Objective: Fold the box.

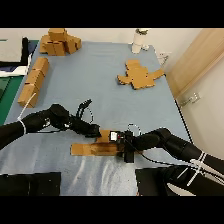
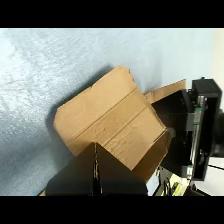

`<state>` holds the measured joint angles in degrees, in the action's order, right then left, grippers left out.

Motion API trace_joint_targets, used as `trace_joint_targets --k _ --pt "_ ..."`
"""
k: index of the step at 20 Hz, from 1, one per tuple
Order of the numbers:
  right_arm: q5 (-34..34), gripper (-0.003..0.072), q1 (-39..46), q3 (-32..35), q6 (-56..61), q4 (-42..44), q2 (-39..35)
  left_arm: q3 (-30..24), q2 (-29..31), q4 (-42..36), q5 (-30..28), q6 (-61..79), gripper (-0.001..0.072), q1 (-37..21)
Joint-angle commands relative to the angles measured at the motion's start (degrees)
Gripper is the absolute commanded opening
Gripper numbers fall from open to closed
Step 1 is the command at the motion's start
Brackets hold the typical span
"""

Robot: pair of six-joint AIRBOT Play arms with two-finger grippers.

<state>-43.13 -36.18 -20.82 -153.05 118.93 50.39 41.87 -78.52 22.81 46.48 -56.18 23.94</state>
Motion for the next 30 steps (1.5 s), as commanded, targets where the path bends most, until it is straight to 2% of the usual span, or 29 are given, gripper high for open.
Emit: trace_joint_targets --k 1,3,5,10,14,18,19,20,21,24,26,28,30 --pt "0.0 0.0442 0.0 -0.1 0.0 0.0 0.0 0.1 -0.4 0.6 0.7 -0.2 0.0011 -0.1" --pt "0.0 0.0442 0.0 -0.1 0.0 0.0 0.0 0.2 0.0 0.5 1.7 1.1 0.0011 -0.2" --pt "0.0 0.0442 0.1 -0.1 0.0 -0.2 0.0 0.2 2.6 0.1 5.5 5.9 0.0011 -1.1" --pt "0.0 0.0442 0.1 -0.1 0.0 -0.2 0.0 0.1 17.9 2.2 17.3 19.2 0.0011 -5.4" --pt "0.0 0.0442 0.1 -0.1 0.0 -0.2 0.0 0.1 29.9 9.6 17.7 23.5 0.0011 -3.0" --pt "0.0 0.0443 0.1 -0.1 0.0 -0.3 0.0 -0.6 35.8 21.6 17.7 26.1 0.0014 1.2" --pt "0.0 0.0442 0.1 -0.1 0.0 -0.3 0.0 -1.2 35.8 23.0 18.1 28.0 0.0047 1.6" --pt "0.0 0.0443 0.1 -0.1 0.0 -0.3 0.0 -3.1 35.7 22.2 17.6 32.0 0.0472 0.0" --pt "0.0 0.0442 0.1 -0.1 0.0 -0.2 0.0 -6.3 35.6 21.1 15.1 35.3 0.0662 -2.0" --pt "0.0 0.0442 0.1 -0.1 0.0 -0.9 0.0 -15.8 34.4 17.3 7.5 49.0 0.0658 -6.2" --pt "0.0 0.0442 0.1 -0.1 0.0 -0.9 0.0 -20.4 33.7 10.0 1.4 58.1 0.0669 -6.0" --pt "0.0 0.0443 0.1 -0.1 0.0 -1.1 0.0 -21.3 31.3 4.4 -2.4 60.6 0.0669 -3.9" --pt "0.0 0.0442 0.1 -0.1 0.0 -1.1 0.0 -21.0 28.3 2.7 -4.5 60.9 0.0667 -0.3"
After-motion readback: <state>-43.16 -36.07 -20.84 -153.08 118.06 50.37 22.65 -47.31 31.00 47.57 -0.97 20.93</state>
